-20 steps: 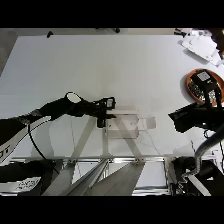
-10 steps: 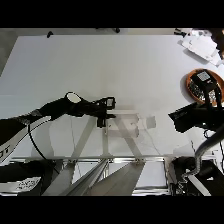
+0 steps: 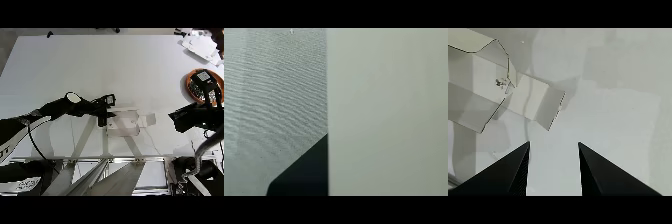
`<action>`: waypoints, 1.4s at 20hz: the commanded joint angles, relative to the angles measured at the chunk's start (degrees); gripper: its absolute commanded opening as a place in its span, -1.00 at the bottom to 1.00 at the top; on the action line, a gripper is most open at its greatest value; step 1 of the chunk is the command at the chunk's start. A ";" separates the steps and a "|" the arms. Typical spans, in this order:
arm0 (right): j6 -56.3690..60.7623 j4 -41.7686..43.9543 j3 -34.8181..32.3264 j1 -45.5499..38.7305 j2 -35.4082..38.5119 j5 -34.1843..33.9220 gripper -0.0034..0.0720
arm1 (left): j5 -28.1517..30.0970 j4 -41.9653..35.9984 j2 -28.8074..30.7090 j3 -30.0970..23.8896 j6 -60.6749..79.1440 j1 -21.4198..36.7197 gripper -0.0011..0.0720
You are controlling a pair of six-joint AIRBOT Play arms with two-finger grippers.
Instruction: Fold the box and place the chain.
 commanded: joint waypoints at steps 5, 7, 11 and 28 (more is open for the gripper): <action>-0.02 0.00 -0.02 0.00 -0.02 -0.02 0.00 | 0.11 1.84 0.02 0.02 -0.26 -0.04 -0.95; -0.02 0.00 -0.02 0.00 -0.02 -0.04 0.00 | 0.11 1.86 -0.02 0.02 -0.26 -0.04 -0.95; -0.02 0.00 -0.02 0.00 -0.02 -0.09 0.00 | 0.11 1.84 -0.02 0.02 -0.26 -0.04 -0.94; -11.78 5.95 -1.77 0.00 -2.16 -9.75 -0.88 | 0.07 1.75 0.00 0.02 -0.26 -0.04 -0.93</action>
